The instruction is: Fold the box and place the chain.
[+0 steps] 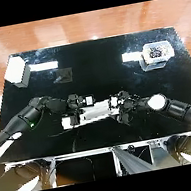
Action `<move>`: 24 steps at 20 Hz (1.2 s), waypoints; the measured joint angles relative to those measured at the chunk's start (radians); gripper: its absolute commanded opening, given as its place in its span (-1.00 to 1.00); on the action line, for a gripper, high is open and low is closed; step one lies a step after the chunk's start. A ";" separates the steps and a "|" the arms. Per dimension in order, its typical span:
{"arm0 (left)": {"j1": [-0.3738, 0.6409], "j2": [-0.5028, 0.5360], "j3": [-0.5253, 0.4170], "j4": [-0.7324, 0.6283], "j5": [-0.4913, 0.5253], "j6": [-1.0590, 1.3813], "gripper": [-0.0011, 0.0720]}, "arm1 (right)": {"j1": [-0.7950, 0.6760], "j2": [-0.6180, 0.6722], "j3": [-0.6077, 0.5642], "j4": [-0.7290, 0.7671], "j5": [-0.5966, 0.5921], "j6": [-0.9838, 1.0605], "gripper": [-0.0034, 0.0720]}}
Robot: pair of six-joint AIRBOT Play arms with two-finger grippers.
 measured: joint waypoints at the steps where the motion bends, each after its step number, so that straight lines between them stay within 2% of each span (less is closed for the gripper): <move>1: 0.000 -0.003 0.008 0.002 0.000 0.012 -0.92 | -0.002 0.000 0.000 -0.001 0.006 0.001 0.99; 8: -0.006 -0.078 0.085 0.005 0.059 0.046 -0.93 | -0.004 -0.001 0.000 0.000 0.034 -0.012 0.99; 12: -0.007 -0.097 0.095 0.004 0.092 0.050 -0.93 | -0.004 -0.020 0.000 0.000 0.063 -0.036 0.99; 24: -0.007 -0.104 0.098 0.004 0.100 0.052 -0.92 | -0.003 -0.113 0.000 0.021 0.075 -0.126 0.99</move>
